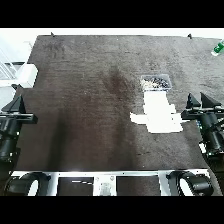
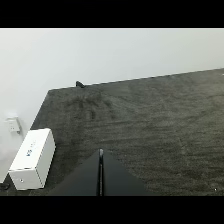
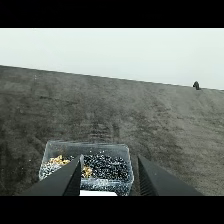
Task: Fold the box and place the chain.
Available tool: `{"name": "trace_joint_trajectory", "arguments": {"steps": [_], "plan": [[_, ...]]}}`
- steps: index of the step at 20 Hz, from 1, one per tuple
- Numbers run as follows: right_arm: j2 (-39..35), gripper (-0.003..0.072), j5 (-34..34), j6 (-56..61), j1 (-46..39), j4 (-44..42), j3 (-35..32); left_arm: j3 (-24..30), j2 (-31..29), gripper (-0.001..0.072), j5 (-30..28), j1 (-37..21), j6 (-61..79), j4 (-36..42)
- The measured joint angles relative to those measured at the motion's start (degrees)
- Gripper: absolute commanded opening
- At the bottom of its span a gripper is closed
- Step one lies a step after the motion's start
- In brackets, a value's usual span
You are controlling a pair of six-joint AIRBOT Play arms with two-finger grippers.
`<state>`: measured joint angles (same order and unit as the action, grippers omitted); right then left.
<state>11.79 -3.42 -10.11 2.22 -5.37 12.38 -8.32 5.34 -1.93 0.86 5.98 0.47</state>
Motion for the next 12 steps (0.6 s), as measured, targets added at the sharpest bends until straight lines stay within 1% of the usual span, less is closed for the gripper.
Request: {"name": "trace_joint_trajectory", "arguments": {"steps": [2, 3, 4, 8, 10, 12], "plan": [[0.00, 0.0435, 0.00, 0.00, 0.00, 0.00, 0.00, 0.00, 0.00, 0.0021, -0.02, 0.00, 0.00, 0.00], [0.00, 0.0489, 0.02, 0.00, 0.00, 0.00, 0.00, 0.00, 0.00, 0.0021, -0.02, 0.00, 0.00, 0.00], [0.00, 0.0526, 0.00, 0.09, 0.00, 0.00, 0.02, -0.02, 0.00, 0.0021, -0.02, 0.00, 0.02, 0.00], [1.16, 0.0541, -0.07, 1.53, -0.28, -0.09, 2.54, 0.00, 0.00, 0.0021, 0.00, 0.00, 0.00, 0.00], [5.40, 0.0541, -0.63, 2.49, -1.75, -0.11, 5.79, 0.00, -0.02, 0.0021, -0.02, 0.00, 0.00, 0.00], [12.83, 0.0541, -0.39, 5.33, -4.74, -0.22, 10.38, 0.00, -0.02, 0.0021, -0.02, 0.00, 0.00, 0.00]]}}
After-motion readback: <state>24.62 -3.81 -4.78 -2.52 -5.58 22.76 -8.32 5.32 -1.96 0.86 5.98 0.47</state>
